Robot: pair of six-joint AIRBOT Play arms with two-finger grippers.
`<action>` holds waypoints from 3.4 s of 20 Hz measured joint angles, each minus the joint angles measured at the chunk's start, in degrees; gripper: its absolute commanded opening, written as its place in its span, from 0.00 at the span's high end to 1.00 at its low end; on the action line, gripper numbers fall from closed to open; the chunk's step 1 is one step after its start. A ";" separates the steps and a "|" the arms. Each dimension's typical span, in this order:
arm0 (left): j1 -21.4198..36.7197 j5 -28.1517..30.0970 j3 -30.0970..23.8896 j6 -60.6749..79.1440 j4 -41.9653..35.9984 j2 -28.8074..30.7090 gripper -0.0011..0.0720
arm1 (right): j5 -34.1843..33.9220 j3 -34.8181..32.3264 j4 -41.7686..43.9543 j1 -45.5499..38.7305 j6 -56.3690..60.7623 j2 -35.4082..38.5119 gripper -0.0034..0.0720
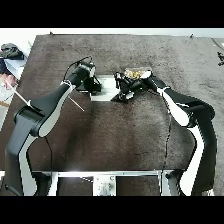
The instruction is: Fold the box and place the chain.
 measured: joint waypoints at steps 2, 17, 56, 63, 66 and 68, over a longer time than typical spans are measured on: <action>-0.20 -0.11 0.00 1.22 -1.95 0.22 0.56 | 0.00 0.00 -0.07 0.00 0.02 0.02 0.53; 2.67 -7.08 4.96 26.29 -3.37 7.91 0.56 | 0.02 0.00 -0.09 0.00 0.04 0.02 0.53; 25.88 2.58 -16.13 127.47 -67.52 1.18 0.00 | 0.04 0.00 -0.09 0.00 0.07 0.02 0.53; 25.81 -0.33 -16.44 131.29 -67.78 0.09 0.00 | 0.04 0.00 -0.09 0.00 0.04 0.02 0.53; 25.81 -2.25 -16.44 132.89 -67.80 -0.22 0.00 | 0.04 0.00 -0.09 0.00 0.07 0.02 0.53; 25.75 -2.99 -16.44 133.72 -67.91 -0.68 0.00 | 0.04 0.00 -0.09 0.00 0.04 0.02 0.53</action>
